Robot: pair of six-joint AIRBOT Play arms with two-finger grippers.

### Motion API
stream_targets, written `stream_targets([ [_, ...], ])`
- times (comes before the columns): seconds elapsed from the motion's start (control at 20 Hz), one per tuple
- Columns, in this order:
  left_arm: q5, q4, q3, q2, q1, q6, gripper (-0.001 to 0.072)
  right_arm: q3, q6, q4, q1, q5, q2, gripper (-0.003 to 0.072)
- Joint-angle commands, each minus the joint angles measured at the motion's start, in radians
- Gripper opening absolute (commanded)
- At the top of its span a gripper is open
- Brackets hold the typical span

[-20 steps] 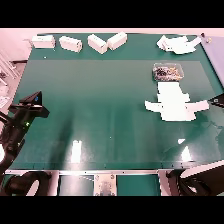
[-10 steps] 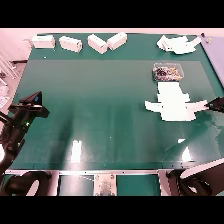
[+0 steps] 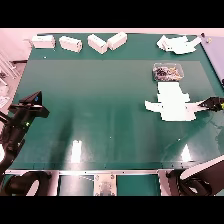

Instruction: Fold the box and place the chain.

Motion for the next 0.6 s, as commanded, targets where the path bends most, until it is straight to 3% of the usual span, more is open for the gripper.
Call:
stream_targets([
  [0.0, 0.0, 0.0, 0.001, 0.001, 0.0, 0.0, 0.0021, 0.001, -0.002, 0.005, 0.01, 0.025, -0.016, 0.0476],
  [0.3, 0.001, 0.0, 0.001, 0.001, 0.0, 0.0, 0.0021, -0.008, 0.018, 0.126, 0.021, 0.079, -0.05, 0.0406],
  [0.45, 0.0, 0.0, 0.001, 0.001, 0.0, 0.0, 0.0021, -0.029, 0.011, 0.127, 0.036, 0.078, -0.055, 0.0294],
  [0.5, 0.0, 0.0, 0.001, 0.001, 0.0, 0.0, 0.0021, -0.029, -0.003, 0.129, 0.041, 0.078, -0.055, 0.0105],
  [0.55, 0.001, 0.0, 0.001, 0.001, 0.0, 0.0, 0.0021, -0.029, -0.003, 0.133, 0.046, 0.078, -0.055, 0.0005],
])
